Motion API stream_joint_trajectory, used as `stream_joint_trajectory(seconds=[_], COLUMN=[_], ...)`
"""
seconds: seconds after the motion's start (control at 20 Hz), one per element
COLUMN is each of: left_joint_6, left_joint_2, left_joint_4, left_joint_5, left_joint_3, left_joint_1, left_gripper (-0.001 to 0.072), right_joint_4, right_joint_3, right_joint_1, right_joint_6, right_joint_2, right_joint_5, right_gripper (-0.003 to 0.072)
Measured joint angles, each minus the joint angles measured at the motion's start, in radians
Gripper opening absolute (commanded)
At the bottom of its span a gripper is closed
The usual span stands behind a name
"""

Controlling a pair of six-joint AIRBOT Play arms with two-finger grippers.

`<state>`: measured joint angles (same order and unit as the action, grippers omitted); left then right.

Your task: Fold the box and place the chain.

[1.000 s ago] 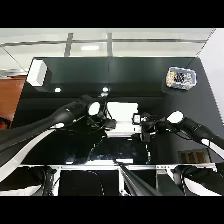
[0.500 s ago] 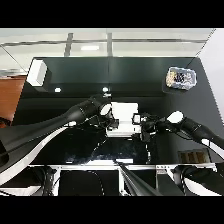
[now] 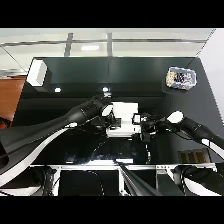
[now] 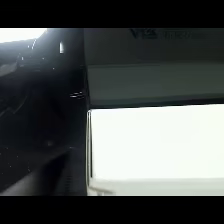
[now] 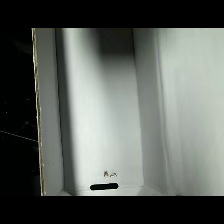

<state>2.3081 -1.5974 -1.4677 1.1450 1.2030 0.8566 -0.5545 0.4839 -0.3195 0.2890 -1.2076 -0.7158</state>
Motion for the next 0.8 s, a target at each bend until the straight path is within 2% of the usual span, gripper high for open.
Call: stream_joint_trajectory(seconds=[0.1, 0.35, 0.4, 0.45, 0.5, 0.6, 0.65, 0.7, 0.75, 0.8], left_joint_6=[0.016, 0.031, 0.032, 0.032, 0.032, 0.032, 0.031, 0.032, 0.032, 0.031], left_joint_2=[0.0, 0.0, 0.0, 0.0, 0.001, 0.002, 0.002, 0.002, 0.002, 0.003], left_joint_4=[-0.007, -0.012, -0.012, -0.012, -0.008, 0.0, 0.002, 0.002, 0.003, 0.002], left_joint_5=[0.007, 0.014, 0.015, 0.016, 0.019, 0.019, 0.019, 0.019, 0.019, 0.024], left_joint_3=[0.0, 0.0, 0.0, 0.0, 0.0, 0.001, 0.001, 0.001, 0.001, 0.001], left_joint_1=[0.003, 0.005, 0.005, 0.005, 0.005, 0.005, 0.005, 0.005, 0.005, 0.005], left_gripper=[0.0026, 0.0031, 0.0072, 0.027, 0.0432, 0.0458, 0.0426, 0.0166, 0.0026, 0.0025], right_joint_4=[0.0, 0.0, 0.0, 0.0, 0.0, 0.0, 0.0, 0.0, 0.0, 0.0], right_joint_3=[0.0, 0.0, 0.0, 0.0, 0.0, 0.0, 0.0, 0.0, 0.0, 0.0], right_joint_1=[0.0, 0.0, 0.0, 0.0, 0.0, 0.0, 0.0, 0.0, 0.0, 0.0], right_joint_6=[0.0, 0.0, 0.0, 0.001, 0.001, 0.001, 0.0, 0.0, 0.0, -0.001], right_joint_2=[0.0, 0.0, 0.0, 0.0, 0.0, 0.0, 0.0, 0.0, 0.0, 0.0], right_joint_5=[0.0, 0.0, 0.0, 0.0, 0.0, 0.0, 0.0, 0.0, 0.0, 0.0], right_gripper=[0.0443, 0.0442, 0.0442, 0.0442, 0.0442, 0.0442, 0.0442, 0.0442, 0.0442, 0.0442])
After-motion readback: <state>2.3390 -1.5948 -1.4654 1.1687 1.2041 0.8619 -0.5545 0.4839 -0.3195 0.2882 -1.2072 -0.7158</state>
